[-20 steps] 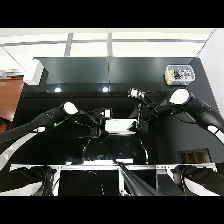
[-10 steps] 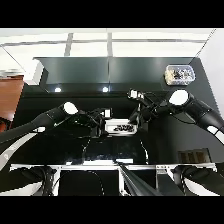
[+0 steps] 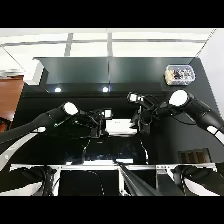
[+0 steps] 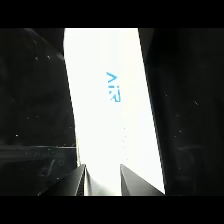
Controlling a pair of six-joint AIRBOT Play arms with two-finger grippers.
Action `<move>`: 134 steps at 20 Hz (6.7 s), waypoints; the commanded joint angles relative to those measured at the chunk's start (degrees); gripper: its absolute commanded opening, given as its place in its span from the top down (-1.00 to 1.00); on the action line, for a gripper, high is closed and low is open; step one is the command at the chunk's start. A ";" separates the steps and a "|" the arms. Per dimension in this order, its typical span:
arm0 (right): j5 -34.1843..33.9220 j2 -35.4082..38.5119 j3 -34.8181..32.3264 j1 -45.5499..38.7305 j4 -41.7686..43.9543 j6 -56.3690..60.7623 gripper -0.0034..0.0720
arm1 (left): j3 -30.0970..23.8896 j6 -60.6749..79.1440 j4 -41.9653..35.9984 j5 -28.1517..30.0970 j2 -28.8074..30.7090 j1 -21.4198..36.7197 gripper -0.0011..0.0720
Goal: Fold the box and place the chain.
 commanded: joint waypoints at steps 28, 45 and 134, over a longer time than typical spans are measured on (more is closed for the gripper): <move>-0.46 0.02 -0.76 0.00 -2.08 0.98 0.08 | 0.00 0.11 0.07 -0.07 -0.02 0.02 -0.36; 13.40 4.79 0.15 -0.76 -5.38 18.10 0.78 | 0.00 0.11 0.04 -0.04 -0.02 0.02 -0.36; 3.04 8.48 -5.88 -31.54 9.94 33.55 0.87 | 17.55 -12.00 -3.13 0.68 -9.94 -9.90 -0.97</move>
